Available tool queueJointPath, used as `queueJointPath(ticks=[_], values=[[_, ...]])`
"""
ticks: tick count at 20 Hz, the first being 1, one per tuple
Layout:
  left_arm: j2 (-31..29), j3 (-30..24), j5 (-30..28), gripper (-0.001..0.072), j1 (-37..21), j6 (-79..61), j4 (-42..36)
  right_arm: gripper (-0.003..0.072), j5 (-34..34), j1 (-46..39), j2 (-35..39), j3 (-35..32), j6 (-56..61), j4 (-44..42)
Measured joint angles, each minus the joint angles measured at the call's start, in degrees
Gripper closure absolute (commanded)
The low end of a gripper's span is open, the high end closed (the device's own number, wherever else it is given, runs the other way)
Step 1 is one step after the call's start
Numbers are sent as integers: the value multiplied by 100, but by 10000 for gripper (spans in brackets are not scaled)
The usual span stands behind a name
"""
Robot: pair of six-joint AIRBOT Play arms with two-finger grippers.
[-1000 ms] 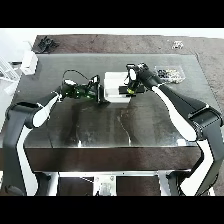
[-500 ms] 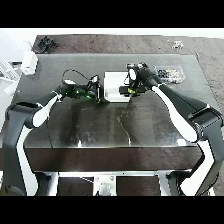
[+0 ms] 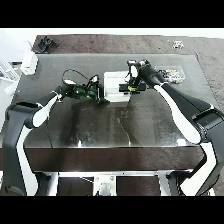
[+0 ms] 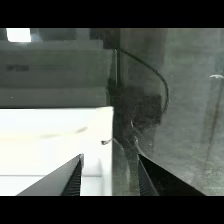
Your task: Fold the box and place the chain.
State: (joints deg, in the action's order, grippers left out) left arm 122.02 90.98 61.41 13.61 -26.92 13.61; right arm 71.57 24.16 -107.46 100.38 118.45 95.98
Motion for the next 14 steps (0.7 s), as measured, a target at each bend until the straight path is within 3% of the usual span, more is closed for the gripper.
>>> queueJointPath(ticks=[6,9,10,11,14], values=[[0,0,11,232,-2,-7,2,243,-13,0,363,363,-330,-79],[0,0,11,232,-2,-7,4,242,-13,-13,691,509,-796,382],[0,0,13,232,-2,-9,4,217,-13,-31,774,533,-942,678],[0,0,13,232,-2,-9,4,113,-15,-68,837,551,-1093,977],[0,0,15,232,-2,-9,4,114,-70,-422,949,573,-1499,1565]])
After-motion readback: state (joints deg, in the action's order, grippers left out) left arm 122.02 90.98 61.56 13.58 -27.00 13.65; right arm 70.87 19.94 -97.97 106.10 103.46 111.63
